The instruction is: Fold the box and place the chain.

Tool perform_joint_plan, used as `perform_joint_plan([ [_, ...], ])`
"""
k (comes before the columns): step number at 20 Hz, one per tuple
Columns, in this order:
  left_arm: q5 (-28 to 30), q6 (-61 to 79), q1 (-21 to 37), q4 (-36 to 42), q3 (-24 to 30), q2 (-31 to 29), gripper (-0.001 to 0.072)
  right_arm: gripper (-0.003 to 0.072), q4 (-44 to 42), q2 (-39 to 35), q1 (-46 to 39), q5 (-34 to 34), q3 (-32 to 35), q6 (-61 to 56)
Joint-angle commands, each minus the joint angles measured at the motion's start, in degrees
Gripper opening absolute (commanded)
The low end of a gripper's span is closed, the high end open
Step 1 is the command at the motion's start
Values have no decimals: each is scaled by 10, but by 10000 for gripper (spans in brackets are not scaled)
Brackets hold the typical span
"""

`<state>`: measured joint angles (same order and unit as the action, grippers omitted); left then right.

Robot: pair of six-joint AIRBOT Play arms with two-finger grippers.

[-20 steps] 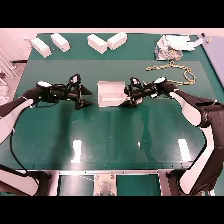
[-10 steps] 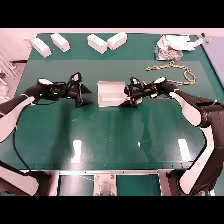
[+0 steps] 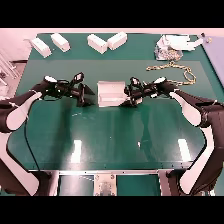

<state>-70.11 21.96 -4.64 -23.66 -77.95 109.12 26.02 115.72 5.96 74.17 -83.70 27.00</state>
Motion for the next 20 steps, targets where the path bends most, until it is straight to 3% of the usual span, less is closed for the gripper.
perform_joint_plan([
  [1, -19, 3, 0, 25, -7, 17, 677, 577, 0, 0, 0, 0, 0, 0],
  [15, 2, 19, -28, 31, -7, 28, 678, 577, 0, 0, 0, 0, 0, 0],
  [17, 22, 18, -27, 31, -7, 28, 720, 577, 0, 0, 0, 0, 0, 0],
  [20, 25, 22, -28, 33, -7, 28, 720, 577, 0, 0, 0, 0, 0, 0],
])
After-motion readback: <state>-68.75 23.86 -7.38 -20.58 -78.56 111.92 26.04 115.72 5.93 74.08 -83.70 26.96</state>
